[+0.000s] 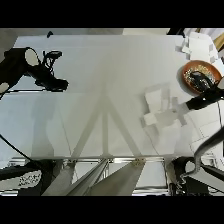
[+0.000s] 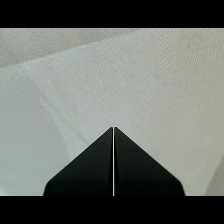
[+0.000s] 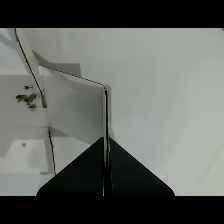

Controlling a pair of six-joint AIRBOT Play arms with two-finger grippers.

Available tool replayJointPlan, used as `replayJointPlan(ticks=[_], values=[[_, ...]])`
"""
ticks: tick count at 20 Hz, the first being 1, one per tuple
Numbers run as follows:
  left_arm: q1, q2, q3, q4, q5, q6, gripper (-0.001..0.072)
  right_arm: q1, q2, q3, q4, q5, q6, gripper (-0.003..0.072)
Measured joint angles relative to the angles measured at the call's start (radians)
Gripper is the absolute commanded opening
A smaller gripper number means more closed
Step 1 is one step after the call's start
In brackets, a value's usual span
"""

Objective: Fold the box and place the chain.

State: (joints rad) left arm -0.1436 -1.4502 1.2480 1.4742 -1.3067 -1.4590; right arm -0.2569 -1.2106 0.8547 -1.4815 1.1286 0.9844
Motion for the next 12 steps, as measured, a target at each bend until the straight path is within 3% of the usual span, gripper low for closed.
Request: replayJointPlan(ticks=[6,12], values=[[0.000,0.000,0.000,0.000,0.000,0.000,0.0010,0.227,0.217,-0.221,0.272,-0.135,0.135,0.0016],[0.000,0.000,0.000,0.000,0.000,0.000,0.0010,0.502,0.395,-0.401,0.319,-0.369,0.432,0.0016]])
